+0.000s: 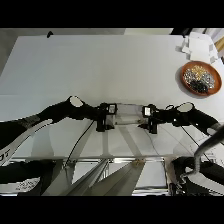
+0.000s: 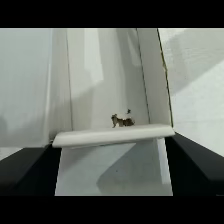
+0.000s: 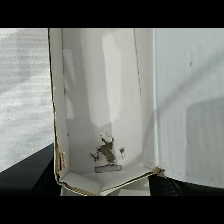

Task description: Fold the box and place the chain.

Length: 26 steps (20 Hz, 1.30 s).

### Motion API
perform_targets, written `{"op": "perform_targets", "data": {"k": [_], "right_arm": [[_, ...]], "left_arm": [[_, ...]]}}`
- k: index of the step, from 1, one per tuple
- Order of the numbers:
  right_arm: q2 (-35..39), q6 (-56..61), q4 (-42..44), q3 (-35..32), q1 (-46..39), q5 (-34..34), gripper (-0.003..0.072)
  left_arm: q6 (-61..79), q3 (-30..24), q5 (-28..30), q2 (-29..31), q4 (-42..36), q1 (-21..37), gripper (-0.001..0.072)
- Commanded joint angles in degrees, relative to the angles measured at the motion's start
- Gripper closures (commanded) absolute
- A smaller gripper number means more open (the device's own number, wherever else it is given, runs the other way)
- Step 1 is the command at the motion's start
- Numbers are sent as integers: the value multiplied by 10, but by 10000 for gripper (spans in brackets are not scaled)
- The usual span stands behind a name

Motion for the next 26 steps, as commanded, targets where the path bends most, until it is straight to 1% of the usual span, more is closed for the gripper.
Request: {"op": "perform_targets", "data": {"k": [1,6,7,9,10,26], "right_arm": [[0,0,0,0,0,0,276],[0,0,0,0,0,0,276],[0,0,0,0,0,0,276],[0,0,0,0,0,0,276],[0,0,0,0,0,0,276],[0,0,0,0,0,0,276]], "left_arm": [[2,0,14,-8,-22,-10,12],[-5,0,21,-16,-25,-14,20],[-7,0,21,-16,-25,-14,104],[-7,0,21,-16,-24,-14,368],[-6,0,21,-16,-24,-14,437],[-7,0,20,-15,-24,-14,437]]}}
